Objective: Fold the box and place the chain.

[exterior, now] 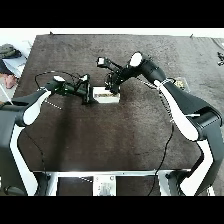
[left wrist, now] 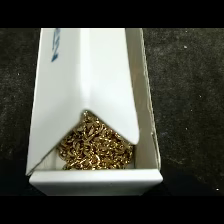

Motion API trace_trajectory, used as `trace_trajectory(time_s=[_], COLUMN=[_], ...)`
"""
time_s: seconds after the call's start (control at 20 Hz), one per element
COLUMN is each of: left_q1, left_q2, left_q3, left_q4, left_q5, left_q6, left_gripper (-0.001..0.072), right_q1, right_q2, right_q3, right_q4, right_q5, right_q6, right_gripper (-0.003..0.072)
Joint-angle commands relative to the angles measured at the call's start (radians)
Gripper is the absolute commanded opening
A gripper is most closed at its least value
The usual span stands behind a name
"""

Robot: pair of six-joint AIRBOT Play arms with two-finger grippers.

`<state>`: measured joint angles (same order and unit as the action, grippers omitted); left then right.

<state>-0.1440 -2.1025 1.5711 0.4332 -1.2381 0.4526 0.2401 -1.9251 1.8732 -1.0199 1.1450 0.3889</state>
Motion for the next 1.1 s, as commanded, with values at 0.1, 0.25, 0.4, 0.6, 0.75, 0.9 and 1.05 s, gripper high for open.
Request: trace_trajectory(time_s=[0.1,0.25,0.4,0.6,0.75,0.9,1.05], left_q1=[-0.001,-0.001,-0.001,-0.001,-0.001,-0.001,-0.001], left_q2=[0.000,0.001,0.000,0.000,0.001,0.000,0.001], left_q3=[0.000,0.000,0.000,0.000,0.000,0.000,0.000], left_q4=[0.000,0.000,0.000,0.000,0.000,0.000,0.000], left_q5=[0.000,0.000,0.000,0.000,0.000,0.000,0.000], left_q6=[0.000,0.000,0.000,0.000,0.000,0.000,0.000], left_gripper=[0.0406,0.0406,0.0406,0.0406,0.0406,0.0406,0.0406], right_q1=[0.006,0.006,0.006,0.006,0.006,0.010,0.019], right_q2=[-0.002,-0.001,-0.001,-0.002,-0.002,-0.001,-0.001], right_q3=[-0.002,-0.012,-0.040,-0.054,-0.054,-0.067,-0.105], right_q4=[-0.010,-0.010,-0.010,-0.010,-0.010,-0.010,-0.008], right_q5=[-0.002,0.013,0.016,0.010,0.012,0.016,0.022], right_q6=[0.001,0.001,0.000,0.000,0.000,0.000,0.000], right_gripper=[0.0166,0.0166,0.0166,0.0166,0.0166,0.0165,0.0166])
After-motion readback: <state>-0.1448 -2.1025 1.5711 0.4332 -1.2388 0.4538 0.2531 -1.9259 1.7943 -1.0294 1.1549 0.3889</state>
